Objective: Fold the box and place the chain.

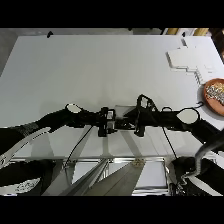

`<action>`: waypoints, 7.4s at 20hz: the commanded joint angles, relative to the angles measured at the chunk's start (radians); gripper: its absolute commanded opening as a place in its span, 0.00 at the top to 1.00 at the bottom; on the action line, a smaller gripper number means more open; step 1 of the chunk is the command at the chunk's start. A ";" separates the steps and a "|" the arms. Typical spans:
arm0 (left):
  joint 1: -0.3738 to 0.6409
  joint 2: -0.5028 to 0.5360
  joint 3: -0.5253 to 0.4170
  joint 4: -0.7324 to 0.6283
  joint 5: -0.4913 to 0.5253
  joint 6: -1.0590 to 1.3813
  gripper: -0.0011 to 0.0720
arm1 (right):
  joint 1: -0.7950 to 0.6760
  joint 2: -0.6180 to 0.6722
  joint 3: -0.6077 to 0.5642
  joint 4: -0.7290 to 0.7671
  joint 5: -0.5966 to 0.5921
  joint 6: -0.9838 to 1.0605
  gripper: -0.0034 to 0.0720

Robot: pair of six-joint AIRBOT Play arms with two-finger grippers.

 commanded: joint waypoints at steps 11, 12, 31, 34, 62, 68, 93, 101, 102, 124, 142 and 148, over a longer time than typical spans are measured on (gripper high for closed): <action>0.000 0.000 0.001 0.000 0.000 0.001 0.95 | -0.428 0.063 0.070 -0.530 0.242 -0.211 0.72; 0.000 0.000 0.001 0.000 0.000 0.001 0.95 | -0.428 0.034 0.070 -0.531 0.242 -0.211 0.72; 0.000 0.000 0.001 0.000 0.000 0.001 0.95 | -0.294 -0.153 0.069 -0.730 0.211 -0.087 0.93; 0.000 0.000 0.001 0.000 0.000 0.001 0.95 | -0.293 -0.006 0.069 -0.769 0.296 -0.015 0.93; 0.000 0.000 0.001 0.000 0.000 0.001 0.95 | -0.431 0.172 0.074 -0.593 0.283 -0.019 0.43; 0.000 0.000 0.001 0.000 0.000 0.001 0.95 | -0.453 0.125 0.012 -0.622 0.243 -0.049 0.43; 0.000 0.000 0.001 0.000 0.000 0.001 0.95 | -0.256 0.230 -0.039 -0.676 0.336 0.014 0.93; 0.000 0.000 0.001 0.000 0.000 0.001 0.95 | -0.256 0.168 -0.040 -0.692 0.216 0.006 0.58; 0.000 0.000 0.001 0.000 0.000 0.001 0.95 | -0.256 0.134 -0.040 -0.692 0.201 0.005 0.58; 0.000 0.000 0.001 0.000 0.000 0.001 0.95 | -0.256 -0.123 -0.040 -0.631 0.108 -0.291 0.75; 0.000 0.000 0.001 0.000 0.000 0.001 0.95 | -0.256 0.262 -0.040 -0.272 0.349 -0.156 0.93; 0.000 0.000 0.001 0.000 0.000 0.001 0.95 | -0.179 0.190 -0.042 -0.078 0.212 -0.233 0.93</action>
